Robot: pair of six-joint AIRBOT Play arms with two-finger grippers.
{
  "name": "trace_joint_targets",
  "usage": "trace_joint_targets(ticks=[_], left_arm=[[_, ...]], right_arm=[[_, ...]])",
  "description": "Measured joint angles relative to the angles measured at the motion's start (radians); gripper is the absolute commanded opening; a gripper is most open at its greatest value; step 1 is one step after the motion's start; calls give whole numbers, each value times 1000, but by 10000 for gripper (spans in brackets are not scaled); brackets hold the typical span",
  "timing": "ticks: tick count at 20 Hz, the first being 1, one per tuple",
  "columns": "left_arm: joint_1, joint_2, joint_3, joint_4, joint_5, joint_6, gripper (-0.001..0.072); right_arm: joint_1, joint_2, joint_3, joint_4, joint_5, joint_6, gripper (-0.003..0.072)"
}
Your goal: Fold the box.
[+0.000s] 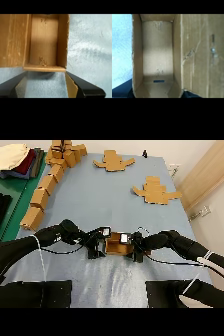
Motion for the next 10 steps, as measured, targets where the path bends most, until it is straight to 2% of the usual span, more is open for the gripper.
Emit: trace_joint_targets(ticks=[5,10], left_arm=[[16,5,0,24,10,-10,703],[17,6,0,-50,15,85,703]], right_arm=[[0,0,0,0,0,0,585],[0,0,0,0,0,0,585]])
